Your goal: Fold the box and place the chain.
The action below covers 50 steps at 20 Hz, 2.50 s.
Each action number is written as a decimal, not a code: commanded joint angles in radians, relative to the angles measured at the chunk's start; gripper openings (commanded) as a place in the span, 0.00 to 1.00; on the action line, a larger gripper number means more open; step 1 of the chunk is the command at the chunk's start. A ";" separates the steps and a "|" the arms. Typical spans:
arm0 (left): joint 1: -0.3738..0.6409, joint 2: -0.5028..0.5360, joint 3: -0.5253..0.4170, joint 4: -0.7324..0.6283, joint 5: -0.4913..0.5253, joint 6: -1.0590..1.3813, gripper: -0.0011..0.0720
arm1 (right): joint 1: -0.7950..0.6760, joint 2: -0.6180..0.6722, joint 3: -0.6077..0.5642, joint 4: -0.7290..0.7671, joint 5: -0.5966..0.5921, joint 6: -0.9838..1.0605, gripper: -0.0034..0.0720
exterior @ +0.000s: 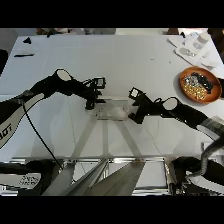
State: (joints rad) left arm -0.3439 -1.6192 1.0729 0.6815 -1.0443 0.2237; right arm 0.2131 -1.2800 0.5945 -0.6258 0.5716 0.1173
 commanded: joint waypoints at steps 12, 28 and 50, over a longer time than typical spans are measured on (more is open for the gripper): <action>0.000 0.000 0.001 0.000 0.000 0.000 0.03 | 0.023 -0.048 0.078 -0.233 0.168 0.028 0.95; 0.000 0.000 0.001 0.000 0.000 0.000 0.03 | 0.014 -0.052 0.079 -0.077 0.034 0.047 0.95; 0.000 0.000 0.001 0.000 0.000 0.000 0.03 | -0.053 -0.248 0.237 0.085 0.301 -0.282 0.95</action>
State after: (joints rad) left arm -0.3439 -1.6192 1.0729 0.6819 -1.0473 0.2245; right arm 0.1600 -1.5017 0.8284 -0.5961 0.8375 -0.1120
